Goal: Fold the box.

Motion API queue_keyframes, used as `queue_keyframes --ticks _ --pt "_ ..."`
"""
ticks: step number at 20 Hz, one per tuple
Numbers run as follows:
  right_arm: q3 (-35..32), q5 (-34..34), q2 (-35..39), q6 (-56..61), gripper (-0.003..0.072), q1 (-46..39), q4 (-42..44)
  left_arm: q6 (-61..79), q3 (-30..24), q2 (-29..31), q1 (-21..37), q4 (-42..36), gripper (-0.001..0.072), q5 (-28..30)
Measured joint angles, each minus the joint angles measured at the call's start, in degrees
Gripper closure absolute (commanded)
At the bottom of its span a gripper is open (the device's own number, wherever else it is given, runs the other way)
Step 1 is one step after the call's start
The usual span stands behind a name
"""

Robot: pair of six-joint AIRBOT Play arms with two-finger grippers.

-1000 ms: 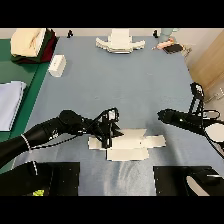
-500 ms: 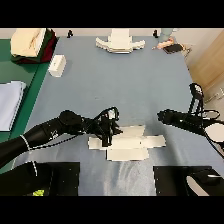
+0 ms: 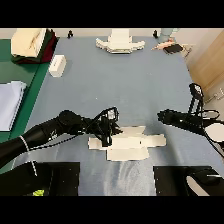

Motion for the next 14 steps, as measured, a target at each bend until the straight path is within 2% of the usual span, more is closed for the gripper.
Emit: queue_keyframes --ticks 14 --pt "0.0 1.6 0.0 -0.4 0.0685 0.0 0.0 -0.2 0.5 -1.1 -0.1 0.0 0.0694 -1.0"
